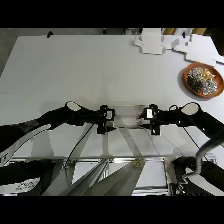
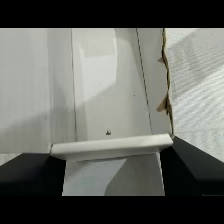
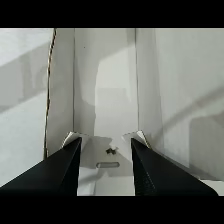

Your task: Fold the box and place the chain.

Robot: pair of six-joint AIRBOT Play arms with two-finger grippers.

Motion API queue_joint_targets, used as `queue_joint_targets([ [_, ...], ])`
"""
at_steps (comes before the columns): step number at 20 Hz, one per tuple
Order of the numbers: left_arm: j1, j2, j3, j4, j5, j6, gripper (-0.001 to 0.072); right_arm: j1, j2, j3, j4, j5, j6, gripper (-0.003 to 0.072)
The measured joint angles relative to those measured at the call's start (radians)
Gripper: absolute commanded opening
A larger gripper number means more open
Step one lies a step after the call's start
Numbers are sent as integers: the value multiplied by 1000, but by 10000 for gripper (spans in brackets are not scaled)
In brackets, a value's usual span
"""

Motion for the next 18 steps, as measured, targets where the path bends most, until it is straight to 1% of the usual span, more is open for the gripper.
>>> queue_joint_targets([
  [3,0,0,0,0,0,1,214,0,11,-1,-16,5,37,367],
  [6,0,0,0,0,0,2,214,0,64,-1,-103,6,167,355],
  [7,0,0,0,0,0,2,214,0,88,-1,-129,8,218,330],
  [9,0,0,0,0,0,1,214,0,148,-1,-167,10,334,224],
  [10,0,0,0,0,0,1,214,0,178,-1,-179,11,391,131],
  [11,0,0,0,0,0,1,214,0,207,-1,-190,11,450,60],
  [12,0,0,0,0,0,1,214,0,235,-1,-206,12,513,35],
  [15,0,0,0,0,0,1,214,-9,290,-1,-263,8,673,21],
  [18,0,0,0,0,0,1,214,-73,311,-1,-298,-23,821,21],
])
